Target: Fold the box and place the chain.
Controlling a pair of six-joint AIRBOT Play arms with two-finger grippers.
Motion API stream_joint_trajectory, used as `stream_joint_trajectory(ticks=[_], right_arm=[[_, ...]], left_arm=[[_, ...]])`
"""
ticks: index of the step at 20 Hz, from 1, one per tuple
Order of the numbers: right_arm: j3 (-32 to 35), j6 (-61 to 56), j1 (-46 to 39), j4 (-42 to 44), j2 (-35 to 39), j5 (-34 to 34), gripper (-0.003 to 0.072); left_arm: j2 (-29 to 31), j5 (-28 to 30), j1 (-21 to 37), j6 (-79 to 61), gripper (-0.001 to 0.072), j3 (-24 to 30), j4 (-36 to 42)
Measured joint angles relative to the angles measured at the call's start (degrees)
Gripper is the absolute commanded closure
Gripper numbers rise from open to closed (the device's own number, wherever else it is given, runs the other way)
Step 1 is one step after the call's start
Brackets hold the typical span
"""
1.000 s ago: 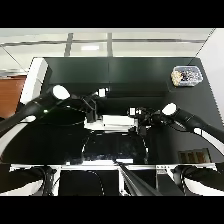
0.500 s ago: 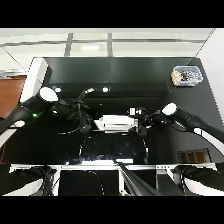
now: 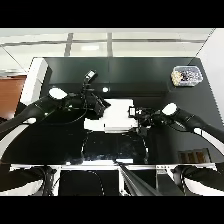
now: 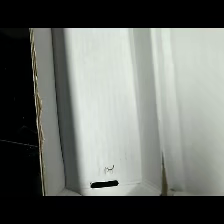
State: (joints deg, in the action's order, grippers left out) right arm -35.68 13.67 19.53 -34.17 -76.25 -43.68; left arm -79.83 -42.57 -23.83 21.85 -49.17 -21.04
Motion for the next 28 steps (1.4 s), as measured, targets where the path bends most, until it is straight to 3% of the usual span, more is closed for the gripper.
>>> stream_joint_trajectory(ticks=[6,11,17,22,23,25,28], right_arm=[[0.0,0.0,0.0,0.0,0.0,0.0,0.0464],[0.0,0.0,0.0,0.0,0.0,-0.1,0.0464],[0.0,0.0,0.0,0.0,0.0,-0.1,0.0464],[0.0,0.0,0.0,0.0,0.0,0.0,0.0464],[0.0,0.0,0.0,0.0,0.0,0.0,0.0464],[0.0,0.0,0.0,0.0,0.0,0.0,0.0463],[0.0,0.0,0.0,0.0,0.0,0.0,0.0464]], left_arm=[[-5.4,-2.2,-0.2,4.4,0.0682,-0.7,-3.7],[-5.9,-4.7,0.6,5.6,0.0685,-1.7,-5.7],[4.3,-7.6,5.8,12.2,0.0684,-4.9,-15.4],[12.2,-13.4,10.3,11.4,0.0678,-0.9,-18.4],[12.9,-15.3,10.5,8.6,0.0590,0.4,-19.1],[13.6,-16.7,10.3,1.2,0.0001,3.0,-20.3],[14.0,-13.7,8.5,-12.2,-0.0003,6.4,-21.4]])
